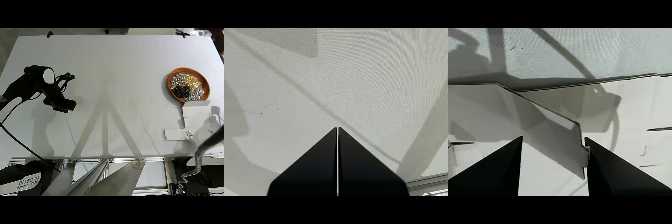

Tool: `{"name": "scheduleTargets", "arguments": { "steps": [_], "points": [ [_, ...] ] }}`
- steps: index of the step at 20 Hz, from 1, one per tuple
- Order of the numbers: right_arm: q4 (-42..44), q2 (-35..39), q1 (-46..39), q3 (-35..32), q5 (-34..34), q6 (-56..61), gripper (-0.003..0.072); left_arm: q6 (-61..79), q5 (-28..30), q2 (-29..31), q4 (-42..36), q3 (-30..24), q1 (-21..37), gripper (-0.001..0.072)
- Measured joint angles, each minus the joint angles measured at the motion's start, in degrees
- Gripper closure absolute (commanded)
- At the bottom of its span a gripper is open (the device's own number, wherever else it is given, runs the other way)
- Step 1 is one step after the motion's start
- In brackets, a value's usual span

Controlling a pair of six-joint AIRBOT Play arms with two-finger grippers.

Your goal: Fold the box and place the chain.

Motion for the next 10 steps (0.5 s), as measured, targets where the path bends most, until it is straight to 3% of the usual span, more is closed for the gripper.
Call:
{"name": "scheduleTargets", "arguments": {
  "steps": [1, 4, 10],
  "points": [
    [1.4, 0.0, -0.5, 0.0, 0.5, -0.2, 0.0417, 0.0, 0.0, 0.0, 0.0, 0.0, 0.0, 0.0699],
    [5.0, -0.1, -1.3, 0.2, 2.6, -1.3, 0.0645, 0.0, 0.0, 0.0, 0.0, 0.0, 0.0, 0.0699],
    [17.2, 0.2, 0.3, 0.1, 6.3, -5.0, 0.0675, 0.0, 0.0, 0.0, 0.0, 0.0, 0.0, 0.0699]
  ]
}}
